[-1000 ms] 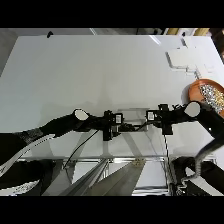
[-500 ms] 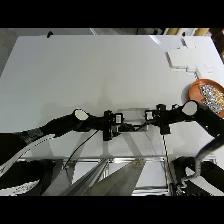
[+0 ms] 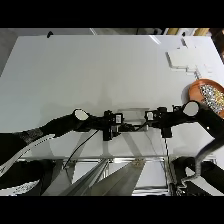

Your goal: Fold the box and place the chain.

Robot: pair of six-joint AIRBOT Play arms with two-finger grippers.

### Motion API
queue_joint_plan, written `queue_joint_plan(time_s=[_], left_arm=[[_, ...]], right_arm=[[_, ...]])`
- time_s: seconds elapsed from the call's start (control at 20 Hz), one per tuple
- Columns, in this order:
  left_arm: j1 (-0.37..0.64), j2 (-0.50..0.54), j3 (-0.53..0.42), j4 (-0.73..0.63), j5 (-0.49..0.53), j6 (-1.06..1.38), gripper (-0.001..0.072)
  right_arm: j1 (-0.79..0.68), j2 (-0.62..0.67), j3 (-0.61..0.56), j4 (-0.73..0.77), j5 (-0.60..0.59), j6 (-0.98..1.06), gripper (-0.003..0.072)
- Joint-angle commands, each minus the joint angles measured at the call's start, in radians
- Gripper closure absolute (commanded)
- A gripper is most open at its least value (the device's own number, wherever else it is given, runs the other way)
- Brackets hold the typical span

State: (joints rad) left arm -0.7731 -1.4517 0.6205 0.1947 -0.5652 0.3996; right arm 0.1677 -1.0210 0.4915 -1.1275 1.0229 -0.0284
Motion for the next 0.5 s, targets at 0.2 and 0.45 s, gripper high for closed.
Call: queue_joint_plan(time_s=[0.2,0.45], left_arm=[[0.0,0.001,0.0,0.0,0.0,0.0,0.0506],[0.0,0.001,0.0,0.0,0.0,0.0,0.0506]], right_arm=[[0.077,0.274,-0.001,0.07,0.018,0.204,0.067],[0.282,0.342,-0.001,0.205,-0.177,0.21,0.067]])
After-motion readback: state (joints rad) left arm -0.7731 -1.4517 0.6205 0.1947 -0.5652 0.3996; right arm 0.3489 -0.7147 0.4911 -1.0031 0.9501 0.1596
